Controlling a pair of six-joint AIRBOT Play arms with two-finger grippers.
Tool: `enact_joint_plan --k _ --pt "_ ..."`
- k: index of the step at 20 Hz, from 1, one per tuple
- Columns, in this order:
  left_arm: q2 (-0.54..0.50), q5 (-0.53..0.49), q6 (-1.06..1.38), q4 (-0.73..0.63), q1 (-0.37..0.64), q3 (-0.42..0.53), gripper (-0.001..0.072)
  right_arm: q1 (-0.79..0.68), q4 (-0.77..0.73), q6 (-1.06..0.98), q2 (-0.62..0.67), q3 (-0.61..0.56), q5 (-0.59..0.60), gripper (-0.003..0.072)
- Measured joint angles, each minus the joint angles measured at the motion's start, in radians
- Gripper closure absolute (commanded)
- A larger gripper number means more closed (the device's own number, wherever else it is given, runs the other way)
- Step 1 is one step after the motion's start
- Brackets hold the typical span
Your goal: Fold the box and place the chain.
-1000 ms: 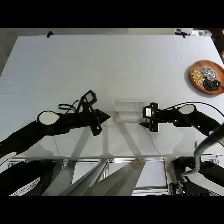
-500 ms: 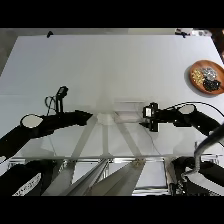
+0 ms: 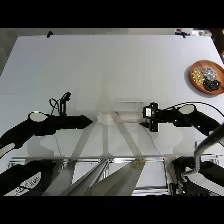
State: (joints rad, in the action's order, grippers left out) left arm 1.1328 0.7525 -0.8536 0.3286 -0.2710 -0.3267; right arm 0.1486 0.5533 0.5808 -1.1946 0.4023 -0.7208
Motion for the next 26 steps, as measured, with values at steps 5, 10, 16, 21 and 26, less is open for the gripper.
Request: enact_joint_plan --k 5,10,16,21,26 --pt "0.104 -0.027 0.018 -0.04 -0.071 -0.072 0.0702 0.0 0.0 0.0 0.0 0.0 0.0 0.0225" --pt "0.164 -0.036 0.024 -0.05 -0.103 -0.111 0.0702 0.0 0.0 0.0 0.0 0.0 0.0 0.0225" --pt "0.179 -0.04 0.061 -0.09 -0.134 -0.124 0.0702 0.0 0.0 0.0 0.0 0.0 0.0 0.0225" --pt "0.181 -0.054 0.069 -0.109 -0.153 -0.126 0.0702 0.0 0.0 0.0 0.0 0.0 0.0 0.0225" --pt "0.181 -0.066 0.072 -0.113 -0.159 -0.127 0.0702 0.0 0.0 0.0 0.0 0.0 0.0 0.0225"
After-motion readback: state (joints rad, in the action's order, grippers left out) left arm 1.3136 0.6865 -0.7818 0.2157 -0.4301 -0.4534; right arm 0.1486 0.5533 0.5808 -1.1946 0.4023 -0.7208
